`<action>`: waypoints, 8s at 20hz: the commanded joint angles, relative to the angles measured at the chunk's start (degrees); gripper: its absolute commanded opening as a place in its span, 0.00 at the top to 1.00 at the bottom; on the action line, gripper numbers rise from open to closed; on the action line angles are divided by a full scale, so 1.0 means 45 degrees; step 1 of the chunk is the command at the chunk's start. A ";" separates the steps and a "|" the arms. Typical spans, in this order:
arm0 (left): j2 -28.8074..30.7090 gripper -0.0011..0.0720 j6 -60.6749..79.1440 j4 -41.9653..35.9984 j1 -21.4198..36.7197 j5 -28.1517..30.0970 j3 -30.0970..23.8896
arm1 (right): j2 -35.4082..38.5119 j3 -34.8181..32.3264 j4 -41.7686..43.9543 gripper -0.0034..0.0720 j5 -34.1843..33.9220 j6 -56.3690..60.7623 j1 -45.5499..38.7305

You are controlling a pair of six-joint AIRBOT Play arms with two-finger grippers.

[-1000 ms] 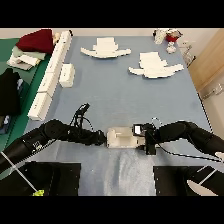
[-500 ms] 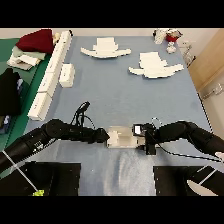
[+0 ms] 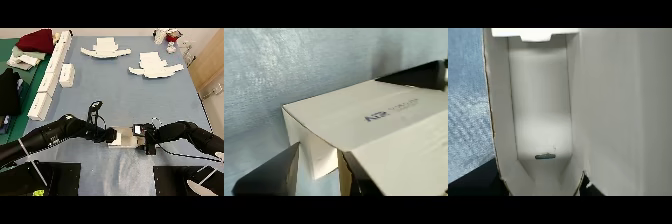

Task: Fold the box.

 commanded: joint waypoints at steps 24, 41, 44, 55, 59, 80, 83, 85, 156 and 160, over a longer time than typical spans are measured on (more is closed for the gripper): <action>-0.5668 0.97 -0.7091 0.6188 -0.2914 -0.6479 0.6033 | 0.0010 0.0010 0.0000 0.23 0.0000 -0.0005 0.0000; -0.5649 0.37 -0.6985 0.6339 -0.2939 -0.6475 0.6018 | 0.0010 0.0010 0.0000 0.23 0.0000 -0.0005 0.0000; -0.5561 0.37 -0.6635 0.6339 -0.2953 -0.6586 0.6047 | 0.0010 0.0010 0.0000 0.23 0.0000 -0.0005 0.0000; -0.0335 0.67 -0.5056 0.6562 -0.2992 -1.0671 0.6217 | 0.0010 0.0010 0.0000 0.23 0.0000 -0.0005 0.0000; -0.0204 0.97 -0.2438 0.6538 -0.3254 -0.8990 0.5950 | 0.0010 0.0010 0.0000 0.23 0.0000 -0.0005 0.0000; 0.0908 0.04 2.5777 -0.4590 0.4551 -0.2186 -0.1234 | 0.0010 0.0010 0.0000 0.23 0.0000 -0.0005 0.0000; -0.0049 0.04 2.6699 -0.5353 0.4551 -0.1467 -0.1486 | 0.0010 0.0010 0.0000 0.23 0.0000 -0.0005 0.0000; -0.0505 0.04 2.7525 -0.6271 0.4541 -0.1107 -0.1603 | 0.0010 0.0010 0.0000 0.23 0.0000 -0.0005 0.0000; -0.2006 0.38 2.8778 -0.7893 0.2803 0.0563 -0.2137 | 0.0359 0.0049 -0.0437 0.00 -0.0112 0.0622 0.0000; -0.2006 0.38 2.8778 -0.7893 0.2803 0.0563 -0.2137 | 0.1656 0.0364 -0.3269 0.00 -0.1923 0.4138 0.0000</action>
